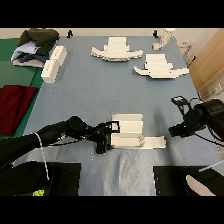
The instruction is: Fold the box.
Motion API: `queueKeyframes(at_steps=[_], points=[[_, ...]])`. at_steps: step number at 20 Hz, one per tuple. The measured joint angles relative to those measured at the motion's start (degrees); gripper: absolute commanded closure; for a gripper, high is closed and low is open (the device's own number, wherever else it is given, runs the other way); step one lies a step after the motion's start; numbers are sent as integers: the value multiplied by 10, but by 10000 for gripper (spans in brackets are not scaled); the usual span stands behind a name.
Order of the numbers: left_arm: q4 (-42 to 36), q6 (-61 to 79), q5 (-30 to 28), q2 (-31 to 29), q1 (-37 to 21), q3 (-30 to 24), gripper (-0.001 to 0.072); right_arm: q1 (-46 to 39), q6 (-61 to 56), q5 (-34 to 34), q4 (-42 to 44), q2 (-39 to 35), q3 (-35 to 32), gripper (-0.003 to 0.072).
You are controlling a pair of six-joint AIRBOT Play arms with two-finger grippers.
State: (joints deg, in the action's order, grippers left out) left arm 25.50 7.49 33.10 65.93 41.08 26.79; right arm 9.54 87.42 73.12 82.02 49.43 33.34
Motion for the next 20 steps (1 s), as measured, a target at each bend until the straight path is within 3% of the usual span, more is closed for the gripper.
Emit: queueKeyframes(at_steps=[5, 8, 13, 20], points=[[0, 0, 0, 0, 0, 0, 195, -188, 110, 19, 213, 49, -15, 685], [0, 0, 0, 0, 0, 0, 195, -246, 177, 31, 298, 91, -34, 684], [0, 0, 0, 0, 0, 0, 195, -269, 248, 47, 420, 135, -60, 684], [0, 0, 0, 0, 0, 0, 195, -211, 275, 52, 486, 146, -70, 684]])
